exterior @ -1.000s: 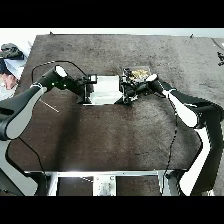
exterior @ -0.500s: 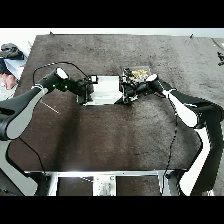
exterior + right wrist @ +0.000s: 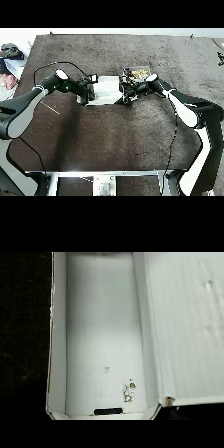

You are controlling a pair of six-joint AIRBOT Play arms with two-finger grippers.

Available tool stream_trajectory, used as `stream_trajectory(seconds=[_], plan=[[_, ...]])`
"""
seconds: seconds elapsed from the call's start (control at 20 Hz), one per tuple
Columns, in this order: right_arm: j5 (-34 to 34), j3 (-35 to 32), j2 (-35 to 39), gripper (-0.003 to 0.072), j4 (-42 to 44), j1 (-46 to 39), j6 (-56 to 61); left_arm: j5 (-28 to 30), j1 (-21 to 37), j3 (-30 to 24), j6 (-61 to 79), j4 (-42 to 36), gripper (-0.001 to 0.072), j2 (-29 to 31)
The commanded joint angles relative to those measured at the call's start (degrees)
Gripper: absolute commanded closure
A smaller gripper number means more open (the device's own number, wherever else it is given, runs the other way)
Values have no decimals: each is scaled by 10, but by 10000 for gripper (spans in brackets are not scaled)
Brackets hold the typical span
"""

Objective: Fold the box and place the chain.

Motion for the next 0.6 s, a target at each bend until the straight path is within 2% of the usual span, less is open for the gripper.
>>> stream_trajectory(seconds=[0.0,0.25,0.35,0.5,0.55], plan=[[0,0,0,151,0,0,0,11,0,-3,33,-53,545,-12],[0,0,0,151,0,0,0,6,0,-3,33,-74,515,-13],[0,0,0,151,0,0,0,6,0,-3,32,-72,212,-13],[0,0,0,151,0,0,0,8,0,-3,32,-71,204,-13],[0,0,0,151,0,0,0,8,0,-3,32,-70,119,-13]])
